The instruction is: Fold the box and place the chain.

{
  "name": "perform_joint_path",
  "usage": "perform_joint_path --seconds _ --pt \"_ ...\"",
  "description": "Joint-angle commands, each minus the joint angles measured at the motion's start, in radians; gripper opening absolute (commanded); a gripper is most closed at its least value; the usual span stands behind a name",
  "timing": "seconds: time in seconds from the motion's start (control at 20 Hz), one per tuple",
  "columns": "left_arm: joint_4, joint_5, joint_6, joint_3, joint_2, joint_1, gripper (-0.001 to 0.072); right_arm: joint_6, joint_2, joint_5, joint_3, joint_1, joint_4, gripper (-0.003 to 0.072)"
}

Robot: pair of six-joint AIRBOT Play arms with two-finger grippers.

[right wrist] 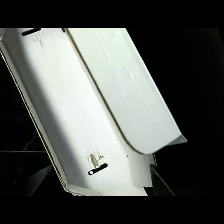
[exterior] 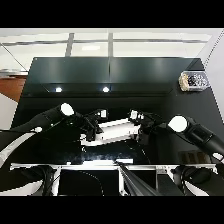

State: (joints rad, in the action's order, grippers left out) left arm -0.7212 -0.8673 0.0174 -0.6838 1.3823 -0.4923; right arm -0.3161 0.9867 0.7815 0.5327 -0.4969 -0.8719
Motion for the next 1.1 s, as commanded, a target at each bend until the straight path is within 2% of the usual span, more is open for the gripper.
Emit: perform_joint_path --seconds 0.0,0.3,0.55,0.8,1.05 --pt "0.000 -0.001 0.000 -0.001 0.000 0.001 0.0027 0.027 -0.023 0.011 0.001 0.010 0.013 0.0710" --pt "0.000 -0.005 0.001 -0.002 -0.026 -0.003 0.0026 0.081 -0.026 0.003 0.001 0.010 0.038 0.0710" --pt "-0.003 -0.003 0.002 -0.002 -0.028 -0.003 0.0026 0.226 0.003 0.002 0.001 0.010 0.170 0.0710" --pt "-0.003 -0.003 0.002 -0.002 -0.028 -0.003 0.0027 0.284 0.025 0.005 0.001 0.010 0.195 0.0710" --pt "-0.003 0.003 0.002 -0.002 -0.028 -0.003 0.0027 0.284 0.045 0.092 -0.022 0.010 0.207 0.0710"
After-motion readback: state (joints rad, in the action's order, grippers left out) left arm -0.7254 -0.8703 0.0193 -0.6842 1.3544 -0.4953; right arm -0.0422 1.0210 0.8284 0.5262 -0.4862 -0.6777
